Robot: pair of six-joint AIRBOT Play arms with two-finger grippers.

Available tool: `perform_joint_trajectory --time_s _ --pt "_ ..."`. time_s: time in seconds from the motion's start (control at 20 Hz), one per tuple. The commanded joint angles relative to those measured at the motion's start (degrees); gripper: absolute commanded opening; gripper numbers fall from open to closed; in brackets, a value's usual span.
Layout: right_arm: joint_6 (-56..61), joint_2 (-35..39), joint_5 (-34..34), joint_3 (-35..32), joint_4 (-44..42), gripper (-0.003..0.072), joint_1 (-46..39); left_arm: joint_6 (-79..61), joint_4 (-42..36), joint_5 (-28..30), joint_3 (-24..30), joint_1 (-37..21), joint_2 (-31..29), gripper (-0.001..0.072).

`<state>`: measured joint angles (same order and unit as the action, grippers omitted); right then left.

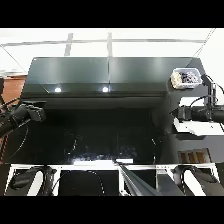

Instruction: Fold the box and place the chain.

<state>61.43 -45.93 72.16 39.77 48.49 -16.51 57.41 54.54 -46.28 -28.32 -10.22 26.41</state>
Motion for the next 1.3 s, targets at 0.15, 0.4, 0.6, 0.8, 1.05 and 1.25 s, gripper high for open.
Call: perform_joint_trajectory --time_s 0.15,0.4,0.6,0.8,1.05,1.25 --pt "0.0 0.0 0.0 0.0 0.0 0.0013 0.0 0.0 0.0 0.0 0.0 0.0 0.0 0.0027" --pt "0.0 0.0 0.0 0.0 0.0 0.0013 0.0 0.0 0.0 0.2 0.0 0.0 0.0 0.0026" --pt "-0.6 0.0 -0.4 0.0 0.2 0.0013 0.0 0.0 -2.2 7.3 0.0 0.0 0.7 0.0026" --pt "-1.6 0.0 -12.1 0.0 -4.2 0.0013 0.0 0.0 -5.3 10.9 0.4 0.0 1.6 0.0026" --pt "-2.4 -0.3 -32.9 0.0 -5.8 0.0013 1.5 -0.2 -8.6 6.6 0.9 2.3 13.0 0.0711" --pt "-2.4 -0.3 -45.3 0.0 -6.4 0.0013 1.5 1.3 -8.0 7.8 0.4 7.1 20.4 0.0711"
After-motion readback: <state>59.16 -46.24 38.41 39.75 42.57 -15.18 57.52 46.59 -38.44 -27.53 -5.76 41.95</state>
